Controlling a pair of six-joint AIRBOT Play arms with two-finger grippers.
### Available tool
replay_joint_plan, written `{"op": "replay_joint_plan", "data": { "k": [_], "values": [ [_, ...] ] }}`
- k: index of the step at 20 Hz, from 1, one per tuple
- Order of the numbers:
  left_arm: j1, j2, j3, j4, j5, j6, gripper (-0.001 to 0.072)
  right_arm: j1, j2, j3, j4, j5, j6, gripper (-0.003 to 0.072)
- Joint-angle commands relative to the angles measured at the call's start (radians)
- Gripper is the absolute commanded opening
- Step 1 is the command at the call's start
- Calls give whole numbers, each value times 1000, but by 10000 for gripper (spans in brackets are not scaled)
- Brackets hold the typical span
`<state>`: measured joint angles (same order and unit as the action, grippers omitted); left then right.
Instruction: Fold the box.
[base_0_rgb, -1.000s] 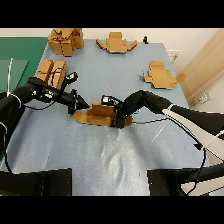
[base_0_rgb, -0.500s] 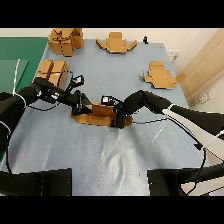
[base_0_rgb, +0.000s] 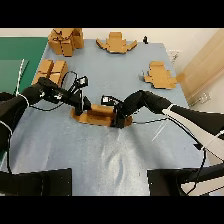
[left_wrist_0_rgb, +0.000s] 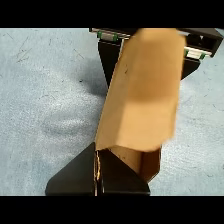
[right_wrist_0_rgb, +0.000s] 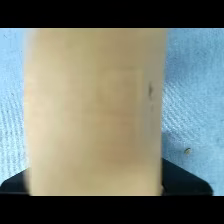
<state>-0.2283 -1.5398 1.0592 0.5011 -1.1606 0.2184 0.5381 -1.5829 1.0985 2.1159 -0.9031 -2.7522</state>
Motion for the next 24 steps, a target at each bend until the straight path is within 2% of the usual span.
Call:
{"op": "replay_joint_plan", "data": {
  "k": [1,11,18,23,24],
  "values": [
    [-3,-1,0,0,-6,-2,17,0,1,19,5,-2,32,599],
    [-2,0,-1,0,-74,-3,16,5,1,26,10,-34,135,599],
    [0,0,-1,1,-73,-3,16,3,1,26,-100,-45,124,599],
    [0,0,-1,2,-81,-3,17,3,1,26,-97,-36,45,596],
    [0,0,0,5,-80,-3,19,4,0,26,-97,-36,29,567]
  ]
}}
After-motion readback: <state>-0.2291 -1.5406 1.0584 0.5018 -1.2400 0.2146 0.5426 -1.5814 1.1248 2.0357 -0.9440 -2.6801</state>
